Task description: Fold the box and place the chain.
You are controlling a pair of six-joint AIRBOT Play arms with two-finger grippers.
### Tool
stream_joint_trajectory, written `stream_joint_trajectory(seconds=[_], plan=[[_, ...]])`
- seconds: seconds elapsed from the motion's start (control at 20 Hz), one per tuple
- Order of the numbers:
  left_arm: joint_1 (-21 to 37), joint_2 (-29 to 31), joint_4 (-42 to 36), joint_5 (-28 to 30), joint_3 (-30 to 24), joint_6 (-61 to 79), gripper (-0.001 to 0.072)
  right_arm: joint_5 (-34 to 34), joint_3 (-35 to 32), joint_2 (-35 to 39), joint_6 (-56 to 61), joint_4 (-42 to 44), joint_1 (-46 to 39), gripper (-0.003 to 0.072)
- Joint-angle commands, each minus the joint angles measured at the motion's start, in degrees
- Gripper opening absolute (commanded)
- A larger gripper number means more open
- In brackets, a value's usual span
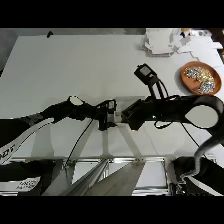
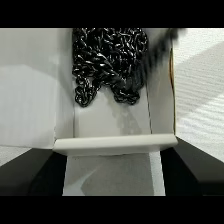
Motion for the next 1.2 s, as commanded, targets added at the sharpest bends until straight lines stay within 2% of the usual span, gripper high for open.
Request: stream_joint_trajectory(seconds=[0.0,0.05,0.1,0.2,0.3,0.45,0.65,0.75,0.85,0.95,1.05,1.15], plan=[[0.02,0.02,0.0,0.02,-0.02,0.02,0.0208,-0.22,-2.49,-3.98,-0.02,-2.8,0.22,0.0154],[0.02,0.02,0.0,0.02,-0.02,0.0,0.0209,-0.13,-2.56,-4.92,-0.04,-3.23,0.22,0.0211],[0.02,0.02,0.0,0.02,-0.02,0.0,0.0209,-0.46,-2.54,-5.07,-0.11,-3.23,0.17,0.0228],[0.02,0.02,0.0,0.02,-0.02,0.0,0.0208,-0.04,-1.6,-4.2,-2.25,-3.52,0.11,0.0227],[0.02,0.02,0.0,0.02,-0.02,0.0,0.0209,3.58,1.25,-3.48,-5.95,-3.63,-2.32,0.0226],[0.02,0.02,-0.02,0.02,-0.02,0.0,0.0209,11.47,6.67,-3.37,-12.28,-3.61,-10.91,0.022],[0.02,0.02,0.0,0.02,-0.02,0.0,0.0208,12.11,7.61,-4.37,-27.32,-3.58,-25.83,0.0218],[0.02,0.02,0.0,0.02,-0.02,0.02,0.0208,11.1,7.58,-6.78,-33.64,-3.54,-31.74,0.0218],[0.02,0.02,-0.02,0.02,-0.02,0.02,0.0208,7.96,7.39,-10.64,-35.01,-2.75,-34.6,0.0218],[0.02,0.02,0.0,0.02,-0.02,0.0,0.0209,5.44,6.8,-15.5,-36.2,-2.56,-34.42,0.0218],[0.02,0.02,0.0,0.02,-0.02,0.0,0.0208,5.33,5.9,-20.81,-42.86,-2.56,-32.76,0.0228],[0.02,0.02,0.0,0.02,-0.02,0.0,0.0208,6.56,5.64,-25.86,-49.33,-2.89,-30.53,0.0272]])
